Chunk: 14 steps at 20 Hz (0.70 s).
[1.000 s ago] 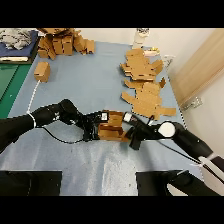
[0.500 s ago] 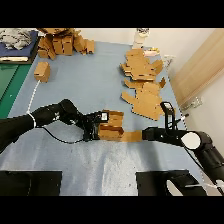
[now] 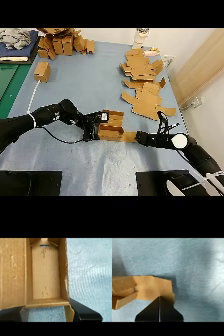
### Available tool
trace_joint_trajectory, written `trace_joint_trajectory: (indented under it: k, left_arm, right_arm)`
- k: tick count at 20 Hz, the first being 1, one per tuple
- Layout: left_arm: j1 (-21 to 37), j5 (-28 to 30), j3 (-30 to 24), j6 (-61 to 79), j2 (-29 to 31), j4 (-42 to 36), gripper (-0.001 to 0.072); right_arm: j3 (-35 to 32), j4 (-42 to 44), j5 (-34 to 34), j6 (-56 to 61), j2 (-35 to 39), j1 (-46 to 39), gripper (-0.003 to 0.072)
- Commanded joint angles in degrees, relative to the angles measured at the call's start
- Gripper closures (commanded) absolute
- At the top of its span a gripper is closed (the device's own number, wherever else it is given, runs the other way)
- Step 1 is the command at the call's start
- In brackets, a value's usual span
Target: Fold the box.
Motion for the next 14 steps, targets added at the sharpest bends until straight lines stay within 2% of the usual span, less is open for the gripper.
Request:
trace_joint_trajectory:
  k: [1, 3, 5, 8, 11, 14]
  left_arm:
    - [0.0, 0.0, 0.0, 0.0, 0.0, 0.0, 0.0303]
    - [0.0, 0.0, 0.0, 0.0, 0.0, 0.0, 0.0303]
    - [0.0, 0.0, 0.0, 0.0, 0.0, 0.0, 0.0303]
    - [0.0, 0.0, 0.0, 0.0, 0.0, 0.0, 0.0303]
    - [0.0, 0.0, 0.0, 0.0, 0.0, 0.0, 0.0304]
    - [0.0, 0.0, 0.0, 0.0, 0.0, 0.0, 0.0303]
  right_arm:
    - [-0.2, 4.0, -1.7, -1.2, 3.6, 0.6, 0.0684]
    - [-0.2, -1.9, -0.7, 4.5, 9.4, 0.0, 0.0684]
    - [-0.3, -13.7, 2.3, 15.1, 14.5, -0.4, 0.0684]
    - [-0.3, -23.9, 7.3, 22.9, 19.0, -0.4, 0.0684]
    - [-0.5, -24.7, 7.2, 23.4, 17.6, -0.4, 0.0684]
    - [-0.5, -22.4, 3.1, 22.6, 10.7, -0.3, 0.0684]
